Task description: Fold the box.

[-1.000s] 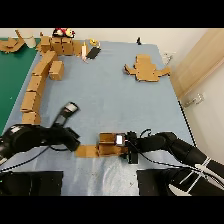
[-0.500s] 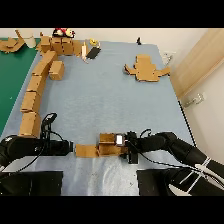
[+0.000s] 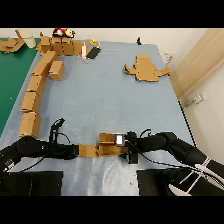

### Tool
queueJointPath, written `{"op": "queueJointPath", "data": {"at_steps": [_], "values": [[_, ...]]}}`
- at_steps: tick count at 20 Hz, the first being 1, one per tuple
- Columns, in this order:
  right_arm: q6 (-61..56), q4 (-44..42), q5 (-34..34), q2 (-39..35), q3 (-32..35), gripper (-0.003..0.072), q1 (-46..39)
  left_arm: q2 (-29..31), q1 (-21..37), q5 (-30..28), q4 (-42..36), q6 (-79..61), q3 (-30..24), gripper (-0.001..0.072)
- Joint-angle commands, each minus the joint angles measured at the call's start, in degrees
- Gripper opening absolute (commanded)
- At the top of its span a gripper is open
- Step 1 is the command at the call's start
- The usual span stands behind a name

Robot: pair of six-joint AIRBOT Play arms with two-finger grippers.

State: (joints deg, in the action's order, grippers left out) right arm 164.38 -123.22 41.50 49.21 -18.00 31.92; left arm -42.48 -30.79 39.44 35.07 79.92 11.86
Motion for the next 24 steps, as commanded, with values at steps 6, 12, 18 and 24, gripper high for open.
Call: {"op": "queueJointPath", "data": {"at_steps": [6,12,18,24], "values": [[0.0,0.0,0.0,0.0,0.0,0.0412,0.0,-5.6,0.0,0.3,-16.3,-15.2,-0.1,0.0013],[0.0,0.0,0.0,0.0,0.0,0.0412,0.0,-5.6,0.0,5.2,-30.5,-25.9,-0.1,0.0015],[0.0,0.0,0.0,0.0,0.0,0.0412,0.0,-5.7,0.1,2.0,-32.1,-26.4,-0.1,0.0015],[0.0,0.0,0.0,0.0,0.0,0.0412,0.0,-5.7,0.1,-2.4,-32.2,-26.5,-0.1,0.0016]]}}
